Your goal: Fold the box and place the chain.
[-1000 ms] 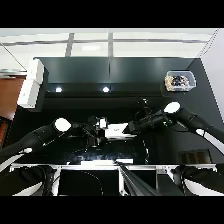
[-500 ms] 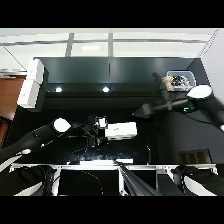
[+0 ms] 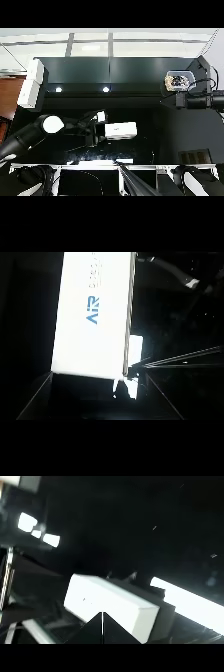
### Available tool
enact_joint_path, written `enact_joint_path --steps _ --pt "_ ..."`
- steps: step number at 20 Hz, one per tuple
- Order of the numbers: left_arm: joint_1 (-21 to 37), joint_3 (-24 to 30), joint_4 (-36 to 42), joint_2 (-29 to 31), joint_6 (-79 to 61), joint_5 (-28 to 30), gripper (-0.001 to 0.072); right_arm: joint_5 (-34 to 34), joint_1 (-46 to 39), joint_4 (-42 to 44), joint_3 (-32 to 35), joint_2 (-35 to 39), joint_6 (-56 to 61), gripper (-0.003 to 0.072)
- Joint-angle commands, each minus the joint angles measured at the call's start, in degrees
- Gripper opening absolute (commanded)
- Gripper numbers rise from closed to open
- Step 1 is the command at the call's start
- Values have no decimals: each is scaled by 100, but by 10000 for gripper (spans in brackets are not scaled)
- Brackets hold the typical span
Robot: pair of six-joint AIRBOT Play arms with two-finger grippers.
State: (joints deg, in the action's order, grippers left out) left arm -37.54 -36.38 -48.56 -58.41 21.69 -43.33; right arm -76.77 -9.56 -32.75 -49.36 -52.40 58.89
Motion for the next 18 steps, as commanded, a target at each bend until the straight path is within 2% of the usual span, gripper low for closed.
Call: enact_joint_path --steps 1,4,6,10,14,18 --pt "-223 -844 -179 -787 459 -94 707 153 -116 -55 -9 63 7 11" --pt "-472 -1628 -175 -1523 474 -79 707 136 -116 -203 -9 63 2 12" --pt "-577 -1910 -177 -1860 474 -210 707 138 -116 -319 -9 63 2 12" --pt "-658 -1967 -175 -2157 472 -238 707 142 -116 -396 -9 63 0 12" --pt "-660 -1967 -105 -2203 472 -291 707 190 -116 -391 -9 63 0 12" --pt "-664 -1965 -48 -2203 472 -713 707 240 -116 -393 -9 63 0 12"
